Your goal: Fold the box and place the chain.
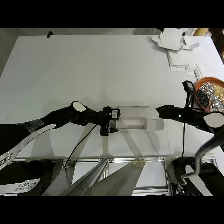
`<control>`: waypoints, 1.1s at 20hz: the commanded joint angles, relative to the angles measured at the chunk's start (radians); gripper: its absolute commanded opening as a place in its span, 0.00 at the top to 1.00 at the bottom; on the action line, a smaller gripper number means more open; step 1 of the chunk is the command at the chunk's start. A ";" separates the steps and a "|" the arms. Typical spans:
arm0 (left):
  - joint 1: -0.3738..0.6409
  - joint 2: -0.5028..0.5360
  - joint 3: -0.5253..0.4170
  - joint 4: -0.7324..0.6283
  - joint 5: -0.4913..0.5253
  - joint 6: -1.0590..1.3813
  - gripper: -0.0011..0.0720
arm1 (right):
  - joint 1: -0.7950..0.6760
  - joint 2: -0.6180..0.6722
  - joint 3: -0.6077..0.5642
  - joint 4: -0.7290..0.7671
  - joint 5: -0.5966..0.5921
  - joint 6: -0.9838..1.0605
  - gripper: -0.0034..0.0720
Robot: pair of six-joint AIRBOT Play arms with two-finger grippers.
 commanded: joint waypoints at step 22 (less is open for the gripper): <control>0.000 0.000 0.000 0.000 0.000 0.000 0.55 | -0.019 -0.197 -0.040 -0.077 0.199 -0.200 0.93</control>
